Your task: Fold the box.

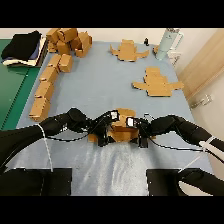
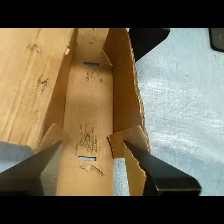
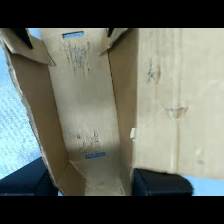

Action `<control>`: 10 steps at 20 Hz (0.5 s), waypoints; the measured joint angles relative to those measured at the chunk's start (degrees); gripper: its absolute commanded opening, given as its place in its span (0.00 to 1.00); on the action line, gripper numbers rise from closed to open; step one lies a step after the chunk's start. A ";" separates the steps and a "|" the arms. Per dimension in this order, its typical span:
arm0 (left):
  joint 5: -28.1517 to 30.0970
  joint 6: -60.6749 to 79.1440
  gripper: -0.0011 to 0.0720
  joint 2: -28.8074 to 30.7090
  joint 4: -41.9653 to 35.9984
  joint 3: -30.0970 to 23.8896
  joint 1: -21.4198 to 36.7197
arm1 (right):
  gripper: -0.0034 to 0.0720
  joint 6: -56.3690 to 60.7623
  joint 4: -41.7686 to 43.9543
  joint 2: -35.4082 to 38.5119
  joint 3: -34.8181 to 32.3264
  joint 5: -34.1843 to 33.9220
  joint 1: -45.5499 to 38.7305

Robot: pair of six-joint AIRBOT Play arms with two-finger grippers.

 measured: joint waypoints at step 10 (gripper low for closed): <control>-0.55 -10.21 0.03 3.50 11.80 0.00 0.02 | 0.69 0.11 0.09 0.00 0.00 0.00 0.00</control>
